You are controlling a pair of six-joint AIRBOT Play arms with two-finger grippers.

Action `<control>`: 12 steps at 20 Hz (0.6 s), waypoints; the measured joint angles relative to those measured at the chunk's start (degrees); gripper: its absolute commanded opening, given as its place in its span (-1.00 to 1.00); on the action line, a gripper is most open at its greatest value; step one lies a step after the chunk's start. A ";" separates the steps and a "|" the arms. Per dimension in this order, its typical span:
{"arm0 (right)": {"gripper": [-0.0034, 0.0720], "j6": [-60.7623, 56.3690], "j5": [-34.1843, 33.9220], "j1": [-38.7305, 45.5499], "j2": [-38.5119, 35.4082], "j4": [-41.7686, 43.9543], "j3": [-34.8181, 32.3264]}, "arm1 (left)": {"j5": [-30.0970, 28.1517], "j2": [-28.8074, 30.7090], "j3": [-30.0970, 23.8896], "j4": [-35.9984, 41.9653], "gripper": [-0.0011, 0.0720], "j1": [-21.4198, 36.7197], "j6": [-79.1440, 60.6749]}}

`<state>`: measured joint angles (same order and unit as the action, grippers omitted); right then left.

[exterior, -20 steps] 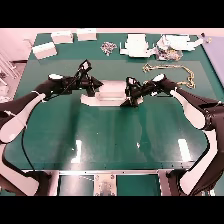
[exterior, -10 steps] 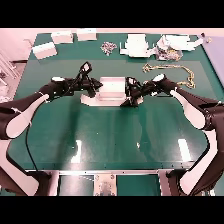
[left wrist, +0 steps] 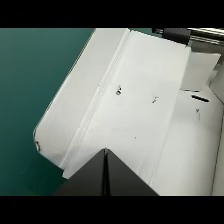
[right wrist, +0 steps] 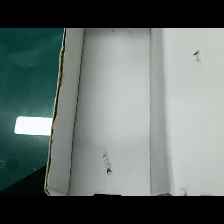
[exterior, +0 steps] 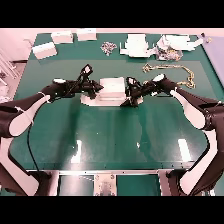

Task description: Fold the box and place the chain.

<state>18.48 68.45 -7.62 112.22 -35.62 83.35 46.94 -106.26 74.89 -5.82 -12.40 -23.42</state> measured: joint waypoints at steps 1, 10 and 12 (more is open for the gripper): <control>0.44 0.00 0.00 0.00 0.00 0.00 0.00 | 0.04 0.00 0.00 -0.81 -0.93 0.00 0.52; 0.43 0.09 0.02 0.00 0.00 -0.04 0.00 | 0.98 0.74 0.72 -3.82 -0.93 0.02 1.95; 0.43 0.07 0.02 -0.02 0.00 -0.04 0.00 | 1.97 2.08 1.40 -3.89 -0.92 -0.02 2.08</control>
